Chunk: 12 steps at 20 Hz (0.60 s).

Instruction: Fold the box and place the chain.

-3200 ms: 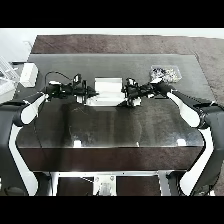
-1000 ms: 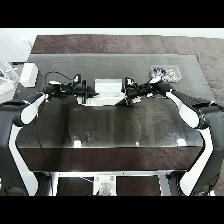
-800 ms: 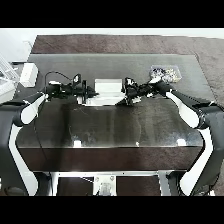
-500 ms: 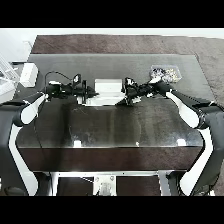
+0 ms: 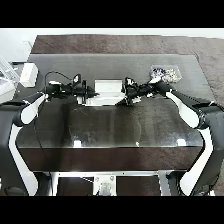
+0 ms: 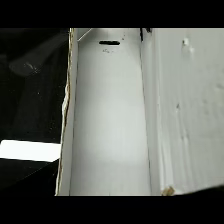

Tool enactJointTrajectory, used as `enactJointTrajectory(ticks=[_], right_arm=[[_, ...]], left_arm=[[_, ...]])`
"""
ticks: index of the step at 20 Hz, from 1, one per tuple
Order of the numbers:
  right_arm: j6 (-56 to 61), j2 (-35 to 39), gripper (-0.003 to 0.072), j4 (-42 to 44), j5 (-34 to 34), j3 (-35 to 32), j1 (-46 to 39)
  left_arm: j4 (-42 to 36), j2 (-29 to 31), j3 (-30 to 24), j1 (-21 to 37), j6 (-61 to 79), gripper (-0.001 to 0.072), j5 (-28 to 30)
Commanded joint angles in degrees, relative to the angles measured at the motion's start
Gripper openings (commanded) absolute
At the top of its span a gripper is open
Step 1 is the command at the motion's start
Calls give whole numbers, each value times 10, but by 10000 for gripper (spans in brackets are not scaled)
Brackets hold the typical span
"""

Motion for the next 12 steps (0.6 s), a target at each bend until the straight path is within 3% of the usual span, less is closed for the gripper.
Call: enactJointTrajectory(ticks=[1,2,3,5,12], right_arm=[[0,0,495,0,0,0,1],[0,0,495,0,0,0,1],[0,0,495,0,0,0,1],[0,0,496,0,0,0,1],[0,0,495,0,0,0,1]], left_arm=[[-4,0,2,0,2,69,-12],[-13,0,2,2,4,365,-19],[-27,2,2,4,4,484,-25],[-50,6,3,10,5,422,-47],[-149,8,3,70,4,420,-200]])
